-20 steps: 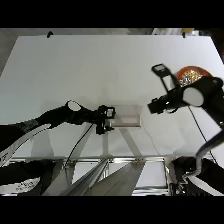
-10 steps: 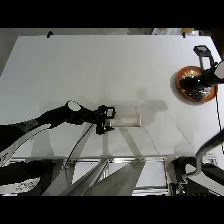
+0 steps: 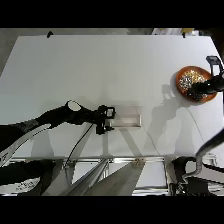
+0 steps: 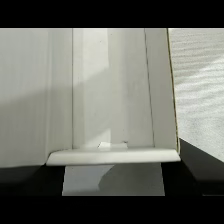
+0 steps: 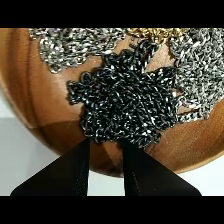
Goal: Fold the box and place the chain.
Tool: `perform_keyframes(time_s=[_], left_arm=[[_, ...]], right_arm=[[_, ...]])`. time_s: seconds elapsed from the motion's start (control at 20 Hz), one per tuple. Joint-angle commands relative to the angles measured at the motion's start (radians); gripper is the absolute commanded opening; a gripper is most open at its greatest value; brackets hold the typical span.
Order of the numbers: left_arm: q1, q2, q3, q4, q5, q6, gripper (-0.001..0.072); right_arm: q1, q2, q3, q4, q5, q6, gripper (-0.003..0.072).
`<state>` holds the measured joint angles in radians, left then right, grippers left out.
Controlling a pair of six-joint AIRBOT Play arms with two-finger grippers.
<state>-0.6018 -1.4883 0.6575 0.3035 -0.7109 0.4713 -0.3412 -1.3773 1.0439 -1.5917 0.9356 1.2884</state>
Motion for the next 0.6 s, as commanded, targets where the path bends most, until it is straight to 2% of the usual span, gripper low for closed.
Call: perform_keyframes(time_s=[0.0, 0.3, 0.55], left_arm=[[0.000, 0.000, 0.000, 0.000, 0.000, 0.000, 0.0256], [0.000, 0.000, 0.000, 0.000, 0.000, 0.000, 0.0256], [0.000, 0.000, 0.000, 0.000, 0.000, 0.000, 0.0256]], right_arm=[[-0.021, -0.050, 0.000, -0.002, -0.018, -0.039, 0.0198], [-0.021, -0.057, 0.000, -0.001, -0.100, -0.040, 0.0192], [-0.021, -0.084, 0.000, -0.002, -0.108, -0.040, 0.0176]])
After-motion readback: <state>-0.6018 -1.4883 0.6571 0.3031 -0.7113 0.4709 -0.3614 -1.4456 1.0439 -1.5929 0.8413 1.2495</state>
